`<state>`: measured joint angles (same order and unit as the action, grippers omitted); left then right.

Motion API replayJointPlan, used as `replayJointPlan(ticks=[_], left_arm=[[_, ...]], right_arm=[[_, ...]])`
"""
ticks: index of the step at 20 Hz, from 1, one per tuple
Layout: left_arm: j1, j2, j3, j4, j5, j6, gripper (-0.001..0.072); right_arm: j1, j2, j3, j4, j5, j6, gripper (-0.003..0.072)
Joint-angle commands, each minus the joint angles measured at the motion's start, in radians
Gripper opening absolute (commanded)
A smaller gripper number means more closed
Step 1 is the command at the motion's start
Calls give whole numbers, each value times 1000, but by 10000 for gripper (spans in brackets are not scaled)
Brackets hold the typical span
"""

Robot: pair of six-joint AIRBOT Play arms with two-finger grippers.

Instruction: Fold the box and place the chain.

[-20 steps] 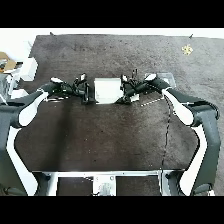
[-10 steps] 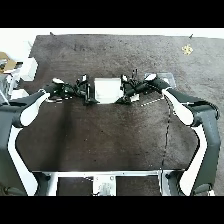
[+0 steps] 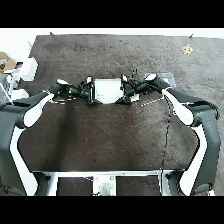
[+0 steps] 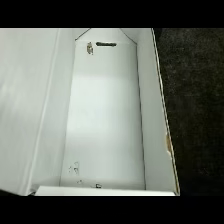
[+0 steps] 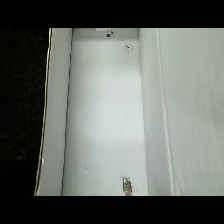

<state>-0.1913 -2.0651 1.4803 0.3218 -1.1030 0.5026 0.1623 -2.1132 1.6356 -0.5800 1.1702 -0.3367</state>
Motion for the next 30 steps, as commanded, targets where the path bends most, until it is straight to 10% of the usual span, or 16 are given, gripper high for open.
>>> replayJointPlan(ticks=[1,5,9,30], left_arm=[[-2,0,0,0,3,-5,671],[-2,0,0,0,6,-5,668],[-2,0,0,20,37,-44,347],[-2,1,0,11,46,-57,348]], right_arm=[[1,0,0,0,0,0,447],[1,0,0,0,0,0,447],[1,0,0,0,0,0,448],[1,0,0,0,1,0,448]])
